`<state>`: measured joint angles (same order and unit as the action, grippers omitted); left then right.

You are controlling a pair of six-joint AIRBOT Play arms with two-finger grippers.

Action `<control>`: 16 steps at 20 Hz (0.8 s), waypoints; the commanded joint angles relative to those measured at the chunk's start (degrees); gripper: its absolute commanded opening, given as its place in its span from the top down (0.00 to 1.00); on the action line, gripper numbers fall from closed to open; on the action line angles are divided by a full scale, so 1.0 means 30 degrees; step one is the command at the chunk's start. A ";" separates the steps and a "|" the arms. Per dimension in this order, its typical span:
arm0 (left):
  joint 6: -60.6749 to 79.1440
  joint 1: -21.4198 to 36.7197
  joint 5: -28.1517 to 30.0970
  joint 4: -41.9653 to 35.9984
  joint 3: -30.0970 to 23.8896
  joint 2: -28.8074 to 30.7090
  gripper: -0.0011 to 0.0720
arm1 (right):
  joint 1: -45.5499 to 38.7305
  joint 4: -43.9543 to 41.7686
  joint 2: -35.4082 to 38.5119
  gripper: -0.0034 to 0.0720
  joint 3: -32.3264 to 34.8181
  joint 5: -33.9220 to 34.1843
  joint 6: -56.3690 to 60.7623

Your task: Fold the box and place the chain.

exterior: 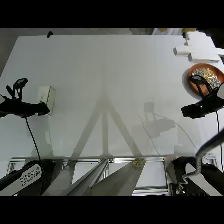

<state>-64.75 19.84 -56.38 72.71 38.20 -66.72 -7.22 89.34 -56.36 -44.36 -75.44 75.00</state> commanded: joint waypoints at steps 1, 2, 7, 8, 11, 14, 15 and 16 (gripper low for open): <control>-0.0444 0.0015 -0.0525 0.0561 -0.0007 -0.0073 0.03 | -0.0015 -0.0007 0.0015 0.94 -0.0007 -0.0007 0.0007; -0.0444 0.0022 -0.0554 0.0590 -0.0007 -0.0066 0.03 | -0.0015 -0.0007 0.0015 0.94 -0.0007 -0.0007 0.0007; -0.0444 0.0015 -0.0590 0.0503 -0.0007 0.2062 0.03 | -0.0015 -0.0007 0.0015 0.94 -0.0007 -0.0007 0.0000; -0.0444 -0.0015 -0.0576 0.0488 -0.0007 0.2936 0.03 | -0.0015 -0.0007 0.0015 0.94 -0.0007 -0.0007 0.0007; -0.0437 -0.0758 -0.0576 0.0517 -0.0007 0.6229 0.04 | -0.0015 -0.0007 0.0015 0.94 -0.0007 -0.0007 0.0007; -0.0437 -0.1931 -0.0903 0.0532 -0.0007 0.9428 0.19 | -0.0015 -0.0007 0.0015 0.94 -0.0007 -0.0007 0.0007; -0.0437 -0.2200 -0.1304 0.0546 -0.0007 1.0244 0.35 | -0.0015 -0.0007 0.0015 0.94 -0.0007 -0.0007 0.0007; -0.0430 -0.2397 -0.1902 0.0546 -0.0007 1.0979 0.51 | -0.0015 -0.0007 0.0015 0.94 -0.0007 -0.0007 0.0007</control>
<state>-66.06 14.83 -59.46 74.22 38.17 -41.01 -7.22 89.32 -56.36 -44.36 -75.46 75.00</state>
